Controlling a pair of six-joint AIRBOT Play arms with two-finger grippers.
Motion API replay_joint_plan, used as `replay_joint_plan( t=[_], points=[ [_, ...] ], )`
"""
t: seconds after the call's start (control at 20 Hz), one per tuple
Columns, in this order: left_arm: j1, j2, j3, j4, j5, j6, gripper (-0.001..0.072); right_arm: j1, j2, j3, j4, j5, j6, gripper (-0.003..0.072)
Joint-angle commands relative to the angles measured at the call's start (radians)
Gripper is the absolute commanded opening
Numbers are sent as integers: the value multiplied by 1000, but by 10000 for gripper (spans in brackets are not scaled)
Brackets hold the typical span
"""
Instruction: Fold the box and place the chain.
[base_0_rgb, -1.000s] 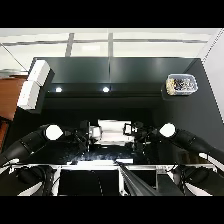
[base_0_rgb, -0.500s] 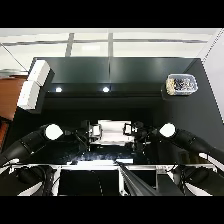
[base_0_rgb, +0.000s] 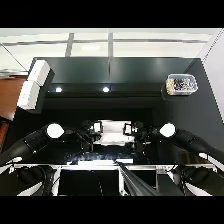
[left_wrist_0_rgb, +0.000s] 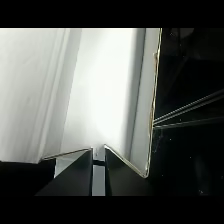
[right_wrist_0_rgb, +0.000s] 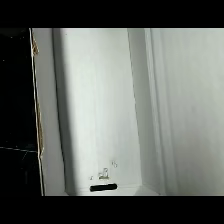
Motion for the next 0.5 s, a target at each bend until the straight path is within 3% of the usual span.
replay_joint_plan(
  t=[0.0, 0.45],
  points=[
    [-29, -13, 1, -26, 42, 0, 105, 0, 0, 0, 0, 0, 0, 324],
    [-45, -13, 1, -27, 65, 0, 118, 0, 0, 0, 0, 0, 0, 323]
  ],
)
